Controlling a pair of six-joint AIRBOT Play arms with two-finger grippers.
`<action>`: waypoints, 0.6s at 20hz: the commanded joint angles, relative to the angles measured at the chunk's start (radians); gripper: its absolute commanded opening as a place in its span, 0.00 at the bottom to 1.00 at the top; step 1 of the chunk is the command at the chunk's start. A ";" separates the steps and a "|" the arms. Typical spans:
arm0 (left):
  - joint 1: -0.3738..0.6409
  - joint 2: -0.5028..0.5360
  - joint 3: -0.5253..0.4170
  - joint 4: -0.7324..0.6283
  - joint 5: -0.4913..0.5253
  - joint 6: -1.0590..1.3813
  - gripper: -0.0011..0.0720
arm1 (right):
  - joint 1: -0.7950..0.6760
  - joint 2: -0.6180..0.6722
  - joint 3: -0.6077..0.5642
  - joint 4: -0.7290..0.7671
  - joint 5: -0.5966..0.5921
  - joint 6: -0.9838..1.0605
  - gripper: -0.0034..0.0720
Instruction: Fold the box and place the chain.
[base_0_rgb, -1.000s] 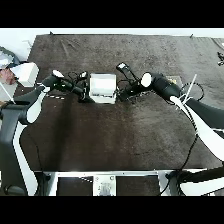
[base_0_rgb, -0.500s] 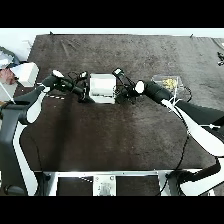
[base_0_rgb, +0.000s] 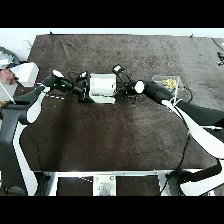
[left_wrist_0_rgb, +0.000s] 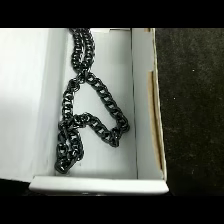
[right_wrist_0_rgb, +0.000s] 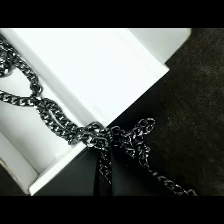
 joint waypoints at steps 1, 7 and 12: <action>-0.001 0.001 0.001 0.000 0.000 0.000 0.52 | 0.000 0.072 0.000 -0.002 0.069 -0.002 0.02; -0.001 0.001 0.001 0.000 0.000 0.000 0.52 | 0.012 0.251 0.002 0.001 0.107 0.013 0.02; -0.001 0.001 0.001 0.000 0.000 0.000 0.52 | 0.099 0.331 0.134 0.001 0.013 0.015 0.01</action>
